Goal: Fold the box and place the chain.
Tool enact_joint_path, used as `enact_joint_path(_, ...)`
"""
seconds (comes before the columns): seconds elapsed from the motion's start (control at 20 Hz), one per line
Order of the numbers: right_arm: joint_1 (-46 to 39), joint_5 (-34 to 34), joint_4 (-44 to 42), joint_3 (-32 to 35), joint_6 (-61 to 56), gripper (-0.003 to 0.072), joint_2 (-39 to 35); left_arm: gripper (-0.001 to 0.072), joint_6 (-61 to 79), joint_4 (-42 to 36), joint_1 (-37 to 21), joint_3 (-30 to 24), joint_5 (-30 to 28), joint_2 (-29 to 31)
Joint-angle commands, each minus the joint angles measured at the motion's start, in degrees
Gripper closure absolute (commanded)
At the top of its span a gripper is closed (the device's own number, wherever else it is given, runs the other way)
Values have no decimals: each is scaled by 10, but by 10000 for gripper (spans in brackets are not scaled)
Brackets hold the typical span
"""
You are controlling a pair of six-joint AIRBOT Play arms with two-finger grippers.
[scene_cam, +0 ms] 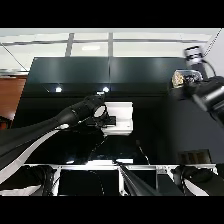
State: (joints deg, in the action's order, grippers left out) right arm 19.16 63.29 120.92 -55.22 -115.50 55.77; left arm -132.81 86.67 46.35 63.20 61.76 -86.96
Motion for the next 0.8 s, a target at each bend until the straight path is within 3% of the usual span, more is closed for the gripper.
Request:
enact_joint_path(0.0, -196, -166, -30, 39, 2, 60, 38, 681, 0, 0, -1, 0, -1, 0)
enact_joint_path(0.05, -231, -194, -66, 39, 5, -34, 67, 682, 0, 0, -1, 0, -1, 0)
enact_joint_path(0.25, -288, -237, -228, -56, 9, -34, 203, 681, 0, 0, -1, 0, 1, 0)
enact_joint_path(0.35, -291, -196, -294, -156, -5, -34, 281, 681, 0, 0, 0, 0, 5, 0)
enact_joint_path(0.55, -309, -37, -412, -361, -91, -31, 424, 681, 0, -2, 0, 0, 5, 0)
enact_joint_path(0.6, -314, -19, -436, -391, -95, 125, 449, 681, 0, -2, 0, 0, 5, 0)
enact_joint_path(0.75, -320, -24, -446, -412, -100, 146, 477, 681, 0, -2, -1, 0, 5, 0)
